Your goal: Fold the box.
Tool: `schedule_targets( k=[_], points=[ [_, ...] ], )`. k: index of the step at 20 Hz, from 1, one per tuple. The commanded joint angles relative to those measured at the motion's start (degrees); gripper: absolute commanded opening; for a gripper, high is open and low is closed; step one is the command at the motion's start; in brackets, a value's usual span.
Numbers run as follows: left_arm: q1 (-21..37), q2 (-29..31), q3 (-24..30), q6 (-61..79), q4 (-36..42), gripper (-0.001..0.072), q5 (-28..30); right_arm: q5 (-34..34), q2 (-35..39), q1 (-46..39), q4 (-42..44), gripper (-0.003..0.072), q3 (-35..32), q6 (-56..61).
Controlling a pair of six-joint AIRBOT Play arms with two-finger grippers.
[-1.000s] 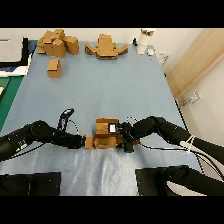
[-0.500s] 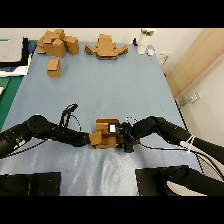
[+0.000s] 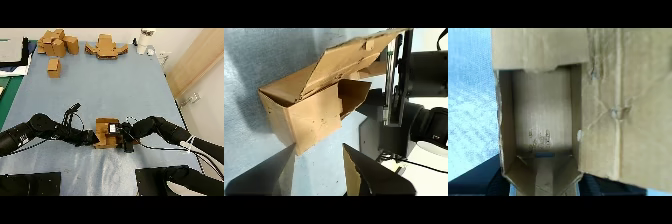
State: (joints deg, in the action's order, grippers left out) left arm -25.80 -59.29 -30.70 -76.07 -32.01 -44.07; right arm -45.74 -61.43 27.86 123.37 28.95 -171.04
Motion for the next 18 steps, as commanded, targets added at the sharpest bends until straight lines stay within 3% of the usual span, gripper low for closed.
schedule_targets(
  k=[1, 4, 10, 15, 18],
  points=[
    [0.1, -0.3, 0.0, 0.2, -0.3, 0.0523, 2.5, 0.0, 0.0, 0.0, 0.0, 0.0544, 0.0, 0.0],
    [0.2, -0.2, 0.0, 0.1, -0.2, 0.0523, 4.2, 0.0, 0.0, 0.0, 0.0, 0.0544, 0.0, 0.0],
    [0.7, 3.0, -0.8, 0.2, -1.1, 0.0522, 2.1, 0.0, 0.0, 0.0, 0.0, 0.0544, 0.0, 0.0],
    [8.7, 5.7, -0.8, 0.2, -3.6, 0.0513, -2.3, 0.0, 0.0, 0.0, 0.0, 0.0544, 0.0, 0.0],
    [13.5, 5.7, -0.8, 0.2, -6.5, 0.0513, -8.5, 0.0, 0.0, 0.0, 0.0, 0.0544, 0.0, 0.0]
  ],
)
